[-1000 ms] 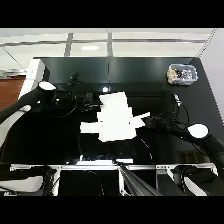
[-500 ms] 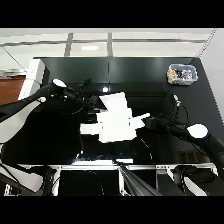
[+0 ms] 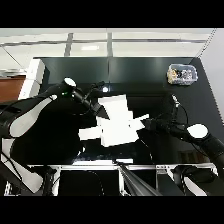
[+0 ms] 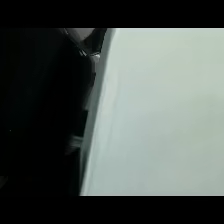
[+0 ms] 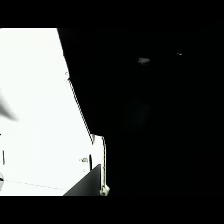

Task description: Fold the box and place the chain.

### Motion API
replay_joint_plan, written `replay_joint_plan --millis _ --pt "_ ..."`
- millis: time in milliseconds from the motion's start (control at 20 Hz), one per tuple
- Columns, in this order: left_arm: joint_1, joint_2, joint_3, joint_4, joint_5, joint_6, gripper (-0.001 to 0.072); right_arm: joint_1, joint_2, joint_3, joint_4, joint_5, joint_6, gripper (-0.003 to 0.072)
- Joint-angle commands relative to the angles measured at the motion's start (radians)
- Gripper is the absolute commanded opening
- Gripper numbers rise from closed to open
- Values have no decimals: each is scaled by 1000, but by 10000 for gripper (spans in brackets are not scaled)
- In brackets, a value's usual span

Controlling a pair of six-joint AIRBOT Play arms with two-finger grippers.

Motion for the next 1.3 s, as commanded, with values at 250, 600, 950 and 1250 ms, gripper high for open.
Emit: replay_joint_plan --millis 250,600,950,1250 --pt "-19 -8 79 113 -72 36 24 -3 1 9 4 12 0 546" --pt "-34 151 39 145 -34 47 19 -193 2 336 -504 391 -23 672" --pt "-171 329 -175 227 418 465 24 -171 -1 327 -568 362 -474 672" --pt "-205 266 -138 344 500 467 24 -6 -3 193 -519 336 -763 671"
